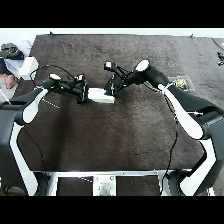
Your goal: Fold the box and place the chain.
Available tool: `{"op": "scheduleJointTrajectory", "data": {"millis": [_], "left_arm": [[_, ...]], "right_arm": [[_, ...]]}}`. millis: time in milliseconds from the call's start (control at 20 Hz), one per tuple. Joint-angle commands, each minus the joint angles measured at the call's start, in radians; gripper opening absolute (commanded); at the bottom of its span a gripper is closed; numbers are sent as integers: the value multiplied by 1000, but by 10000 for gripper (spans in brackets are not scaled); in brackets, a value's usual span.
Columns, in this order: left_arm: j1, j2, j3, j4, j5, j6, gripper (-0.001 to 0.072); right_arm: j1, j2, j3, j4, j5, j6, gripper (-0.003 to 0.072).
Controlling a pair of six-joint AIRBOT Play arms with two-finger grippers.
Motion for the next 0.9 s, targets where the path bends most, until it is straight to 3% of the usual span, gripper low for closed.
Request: {"op": "scheduleJointTrajectory", "data": {"millis": [0, 150, 450, 650, 850], "left_arm": [[0, 0, 0, 0, 0, 0, 405], [0, 0, 0, 0, 0, 0, 405], [0, 0, 0, 0, 0, 0, 406], [0, 0, 0, 0, 0, 0, 405], [0, 0, 0, 0, 0, 0, 405]], "right_arm": [[2, -2, -5, -2, -58, -45, 338], [2, -2, -5, 3, -70, -52, 338], [1, 38, -8, 45, 51, 5, 337], [1, 78, -105, 68, -34, -8, 337], [1, 94, -230, 185, -160, -189, 353]]}}
